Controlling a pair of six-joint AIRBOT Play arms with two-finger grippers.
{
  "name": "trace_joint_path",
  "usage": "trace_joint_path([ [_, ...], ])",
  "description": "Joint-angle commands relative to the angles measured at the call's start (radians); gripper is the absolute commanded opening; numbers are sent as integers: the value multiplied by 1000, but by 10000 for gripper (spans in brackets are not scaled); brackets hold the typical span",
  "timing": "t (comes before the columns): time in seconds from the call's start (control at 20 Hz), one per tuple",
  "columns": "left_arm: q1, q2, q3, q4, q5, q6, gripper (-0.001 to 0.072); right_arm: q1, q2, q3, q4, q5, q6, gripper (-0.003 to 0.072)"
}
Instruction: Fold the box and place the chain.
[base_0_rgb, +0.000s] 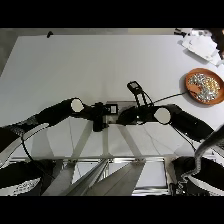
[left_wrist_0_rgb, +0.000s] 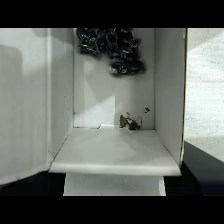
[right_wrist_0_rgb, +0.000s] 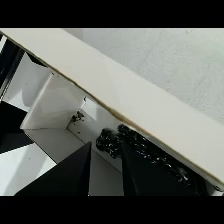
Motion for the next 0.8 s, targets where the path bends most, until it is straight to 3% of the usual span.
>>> trace_joint_path([
  [0.0,0,0,0,0,0,0,13,0,7,0,0,5,0,228],
  [0.2,0,0,0,0,0,0,13,-39,142,2,-79,124,0,226],
  [0.4,0,0,0,0,0,0,13,-115,371,2,-295,407,-8,224],
  [0.5,0,0,0,0,0,0,13,-212,418,2,-405,540,-15,224],
  [0.6,0,0,0,0,0,0,13,-321,406,2,-469,560,-15,225],
  [0.7,0,0,0,0,0,0,13,-397,362,1,-470,492,-15,238],
  [0.75,0,0,0,0,0,0,13,-413,324,1,-475,447,-16,352],
])
